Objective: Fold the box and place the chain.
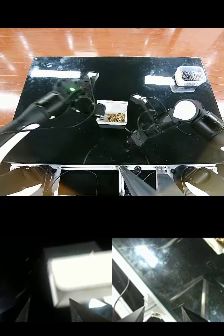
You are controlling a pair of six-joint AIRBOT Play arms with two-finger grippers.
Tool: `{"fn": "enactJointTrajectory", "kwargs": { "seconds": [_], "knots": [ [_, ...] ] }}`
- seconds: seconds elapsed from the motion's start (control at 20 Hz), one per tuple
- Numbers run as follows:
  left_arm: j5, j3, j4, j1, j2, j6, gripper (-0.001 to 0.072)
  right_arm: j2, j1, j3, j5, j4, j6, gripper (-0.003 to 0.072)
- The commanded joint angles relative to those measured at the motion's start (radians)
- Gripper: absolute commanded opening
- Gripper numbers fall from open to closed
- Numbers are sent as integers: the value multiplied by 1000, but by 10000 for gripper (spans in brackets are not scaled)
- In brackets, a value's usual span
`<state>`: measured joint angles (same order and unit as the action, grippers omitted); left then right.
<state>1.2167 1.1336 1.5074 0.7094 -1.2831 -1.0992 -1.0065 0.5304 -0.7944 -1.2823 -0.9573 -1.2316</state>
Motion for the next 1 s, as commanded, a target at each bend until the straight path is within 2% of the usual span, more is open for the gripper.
{"fn": "enactJointTrajectory", "kwargs": {
  "seconds": [0.0, 0.05, 0.1, 0.2, 0.3, 0.35, 0.45, 0.5, 0.6, 0.7, 0.85, 0.95],
  "knots": [
    [264, -5, -109, -9, 113, -104, 599, 1, 8, -28, -25, 3, -11, 623],
    [306, -34, -169, -20, 157, -107, 600, 1, 25, -53, -31, -6, -11, 699],
    [316, -72, -191, -47, 204, -112, 600, 1, 43, -83, -29, -40, -11, 700],
    [310, -160, -116, -160, 308, -170, 600, -2, 63, -171, -8, -171, -31, 714],
    [214, -260, 54, -306, 420, -276, 600, -28, 61, -297, 35, -334, -111, 713],
    [165, -304, 180, -386, 466, -349, 600, -62, 60, -373, 67, -415, -144, 713],
    [112, -371, 409, -514, 514, -477, 600, -180, 44, -536, 87, -492, -148, 713],
    [87, -395, 466, -549, 521, -496, 600, -263, 28, -624, 86, -493, -136, 713],
    [-10, -436, 467, -565, 521, -451, 601, -415, -6, -761, 93, -397, -71, 716],
    [-93, -454, 471, -552, 516, -445, 619, -523, -33, -828, 93, -324, -31, 717],
    [-139, -454, 468, -528, 495, -476, 619, -650, -71, -840, 97, -325, -10, 716],
    [-146, -454, 473, -525, 476, -480, 619, -717, -72, -840, 51, -272, 75, 716]
  ]
}}
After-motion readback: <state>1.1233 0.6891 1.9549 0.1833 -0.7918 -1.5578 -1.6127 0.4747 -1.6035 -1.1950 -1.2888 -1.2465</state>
